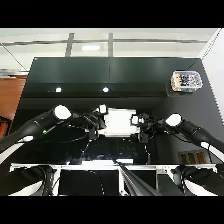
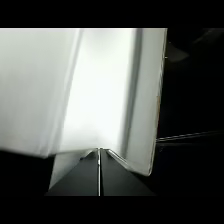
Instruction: Fold the box and place the chain.
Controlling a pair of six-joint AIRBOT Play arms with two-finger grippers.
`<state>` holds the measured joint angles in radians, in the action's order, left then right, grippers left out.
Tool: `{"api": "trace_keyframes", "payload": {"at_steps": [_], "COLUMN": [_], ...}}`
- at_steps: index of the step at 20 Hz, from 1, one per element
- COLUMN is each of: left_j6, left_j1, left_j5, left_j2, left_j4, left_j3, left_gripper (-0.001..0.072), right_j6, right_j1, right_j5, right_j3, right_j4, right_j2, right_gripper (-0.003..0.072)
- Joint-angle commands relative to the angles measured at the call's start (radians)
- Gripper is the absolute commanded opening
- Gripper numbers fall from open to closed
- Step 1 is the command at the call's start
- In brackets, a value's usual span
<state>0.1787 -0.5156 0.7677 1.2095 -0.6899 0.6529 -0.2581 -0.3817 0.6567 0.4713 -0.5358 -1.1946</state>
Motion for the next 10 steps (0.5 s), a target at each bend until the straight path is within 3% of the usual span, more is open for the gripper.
{"api": "trace_keyframes", "payload": {"at_steps": [1,5,8,10], "left_j6": [0.299,0.613,0.96,1.071], "left_j1": [0.097,0.332,0.517,0.589], "left_j5": [0.084,0.265,0.276,0.28], "left_j2": [-0.103,-0.174,-0.158,-0.138], "left_j4": [-0.153,-0.243,-0.239,-0.177], "left_j3": [0.002,0.002,-0.026,-0.074], "left_gripper": [0.0029,0.0029,0.003,0.003], "right_j6": [0.0,0.0,0.0,0.0], "right_j1": [-0.001,-0.001,-0.001,-0.001], "right_j5": [0.001,0.001,0.001,0.001], "right_j3": [0.0,0.0,0.0,0.0], "right_j4": [0.0,0.0,0.0,0.0], "right_j2": [-0.001,-0.001,-0.001,-0.001], "right_gripper": [0.001,0.001,0.001,0.001]}}
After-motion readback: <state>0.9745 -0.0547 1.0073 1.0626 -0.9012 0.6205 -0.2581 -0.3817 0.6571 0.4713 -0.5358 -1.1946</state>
